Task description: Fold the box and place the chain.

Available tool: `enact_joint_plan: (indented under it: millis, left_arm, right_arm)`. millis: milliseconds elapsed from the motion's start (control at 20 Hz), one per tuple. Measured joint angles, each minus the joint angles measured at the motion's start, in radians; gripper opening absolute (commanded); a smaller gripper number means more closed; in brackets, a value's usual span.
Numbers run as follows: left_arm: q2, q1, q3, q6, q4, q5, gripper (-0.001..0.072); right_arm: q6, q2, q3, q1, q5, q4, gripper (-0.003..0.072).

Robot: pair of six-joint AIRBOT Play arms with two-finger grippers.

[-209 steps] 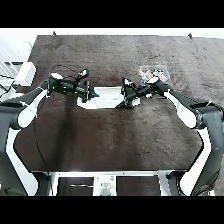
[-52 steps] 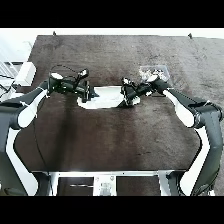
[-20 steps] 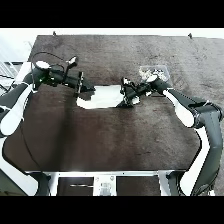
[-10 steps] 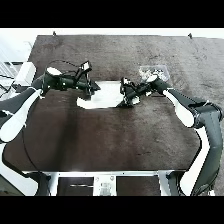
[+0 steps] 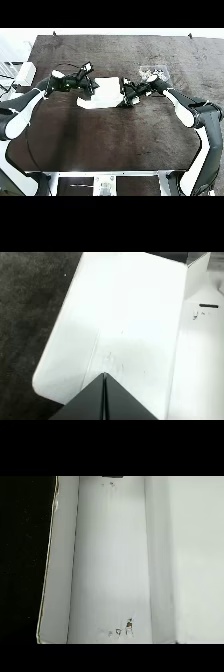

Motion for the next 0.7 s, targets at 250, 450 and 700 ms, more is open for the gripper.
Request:
enact_joint_plan:
  millis: [250, 450, 700]
  left_arm:
    - [-0.014, -0.005, 0.000, 0.002, 0.006, 0.011, 0.0018]
    - [-0.011, -0.005, 0.000, 0.002, 0.010, 0.011, 0.0019]
    - [0.054, -0.004, 0.000, -0.006, 0.057, -0.007, 0.0327]
  right_arm:
    - [0.000, 0.000, 0.000, 0.000, 0.000, 0.000, 0.0596]
    - [0.000, 0.000, 0.000, 0.000, 0.000, 0.000, 0.0596]
    - [0.000, 0.000, 0.000, 0.000, 0.000, 0.000, 0.0596]
